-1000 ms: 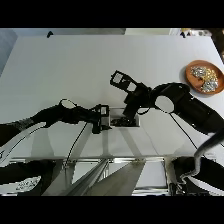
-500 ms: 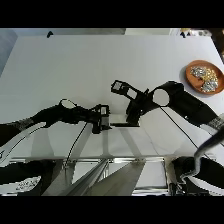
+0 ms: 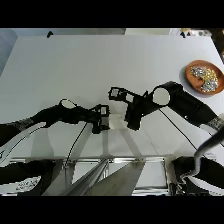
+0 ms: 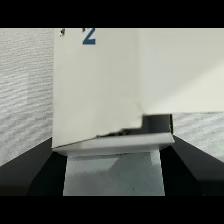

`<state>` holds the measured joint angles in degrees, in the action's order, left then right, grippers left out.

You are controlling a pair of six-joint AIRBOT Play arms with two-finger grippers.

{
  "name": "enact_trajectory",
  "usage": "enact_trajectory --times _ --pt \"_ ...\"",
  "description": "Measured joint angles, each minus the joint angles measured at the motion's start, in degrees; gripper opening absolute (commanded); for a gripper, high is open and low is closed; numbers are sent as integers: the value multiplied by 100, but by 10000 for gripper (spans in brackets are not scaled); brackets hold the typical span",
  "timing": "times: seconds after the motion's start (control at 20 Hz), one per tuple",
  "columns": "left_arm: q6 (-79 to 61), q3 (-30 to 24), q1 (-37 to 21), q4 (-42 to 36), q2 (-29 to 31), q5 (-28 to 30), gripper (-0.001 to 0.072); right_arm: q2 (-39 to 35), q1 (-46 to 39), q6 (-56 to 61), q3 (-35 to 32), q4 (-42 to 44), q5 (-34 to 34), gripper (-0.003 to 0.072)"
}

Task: Fold the box and place the chain.

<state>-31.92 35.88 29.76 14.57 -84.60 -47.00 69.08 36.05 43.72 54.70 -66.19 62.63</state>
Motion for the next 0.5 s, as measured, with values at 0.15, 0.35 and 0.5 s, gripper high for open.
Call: enact_trajectory --times 0.15,0.35,0.5 --pt "0 0 0 0 0 0 152 0 0 -337 0 59 13 292" --pt "0 0 0 0 0 0 152 0 11 -643 0 61 -31 299" --pt "0 0 0 0 0 0 152 0 92 -761 -35 -61 -92 275"
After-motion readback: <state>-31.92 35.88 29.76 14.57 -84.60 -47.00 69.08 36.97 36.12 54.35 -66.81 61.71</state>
